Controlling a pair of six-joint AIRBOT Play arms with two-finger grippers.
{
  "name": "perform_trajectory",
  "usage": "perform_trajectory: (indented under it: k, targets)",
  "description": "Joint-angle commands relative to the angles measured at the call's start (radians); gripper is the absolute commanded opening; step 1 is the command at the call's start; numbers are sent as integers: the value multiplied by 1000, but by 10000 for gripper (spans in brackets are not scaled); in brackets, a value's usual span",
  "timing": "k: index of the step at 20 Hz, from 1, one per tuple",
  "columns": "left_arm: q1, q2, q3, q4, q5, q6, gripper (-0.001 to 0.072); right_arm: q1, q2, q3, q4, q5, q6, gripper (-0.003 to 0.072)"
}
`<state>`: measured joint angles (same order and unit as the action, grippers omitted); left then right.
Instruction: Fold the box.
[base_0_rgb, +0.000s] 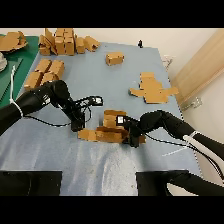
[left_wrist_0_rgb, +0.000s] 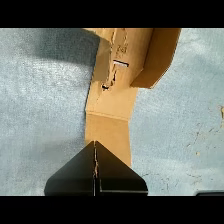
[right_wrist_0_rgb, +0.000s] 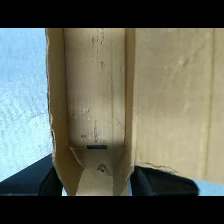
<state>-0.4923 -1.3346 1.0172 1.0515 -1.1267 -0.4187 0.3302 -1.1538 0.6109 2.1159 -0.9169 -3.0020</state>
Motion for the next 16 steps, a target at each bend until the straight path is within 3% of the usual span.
perform_trajectory:
  k: [1,16]
  targets:
    - [-1,0,0,0,0,0,10,0,0,1,6,1,1,561]
    - [-1,0,0,0,0,0,10,0,-54,1,58,36,-1,561]
